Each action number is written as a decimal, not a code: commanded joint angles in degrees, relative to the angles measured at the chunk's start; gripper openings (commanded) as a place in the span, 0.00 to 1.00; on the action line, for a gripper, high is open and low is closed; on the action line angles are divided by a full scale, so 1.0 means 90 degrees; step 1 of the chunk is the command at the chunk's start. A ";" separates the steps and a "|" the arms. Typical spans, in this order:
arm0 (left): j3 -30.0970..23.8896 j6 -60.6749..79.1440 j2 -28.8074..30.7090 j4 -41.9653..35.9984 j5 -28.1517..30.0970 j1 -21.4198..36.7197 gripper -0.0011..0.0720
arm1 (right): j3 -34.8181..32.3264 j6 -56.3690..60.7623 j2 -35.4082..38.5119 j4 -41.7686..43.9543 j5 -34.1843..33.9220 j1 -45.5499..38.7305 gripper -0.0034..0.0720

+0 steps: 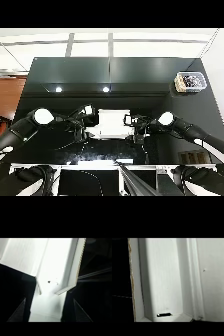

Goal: Fold the box and place the chain.

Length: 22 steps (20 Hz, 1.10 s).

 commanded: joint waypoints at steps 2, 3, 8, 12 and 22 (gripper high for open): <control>-0.0075 0.0682 -0.0423 0.0245 0.0865 -0.0311 0.93 | 0.0000 0.0000 0.0005 0.0002 0.0000 0.0007 0.29; -0.0075 0.0741 -0.0488 0.0243 0.0959 -0.0444 0.93 | 0.0000 0.0000 0.0005 0.0002 0.0000 0.0007 0.29; -0.0073 0.0568 -0.0678 0.0022 0.1115 -0.0974 0.47 | 0.0000 0.0000 0.0005 0.0002 0.0000 0.0007 0.29; 0.0000 0.0568 -0.0675 -0.0342 0.1110 -0.0981 0.18 | 0.0000 0.0002 0.0005 0.0002 0.0000 0.0007 0.29; 0.0017 0.0597 -0.1005 -0.1511 0.1151 -0.0974 0.15 | 0.0000 0.0002 0.0005 0.0002 0.0000 0.0007 0.29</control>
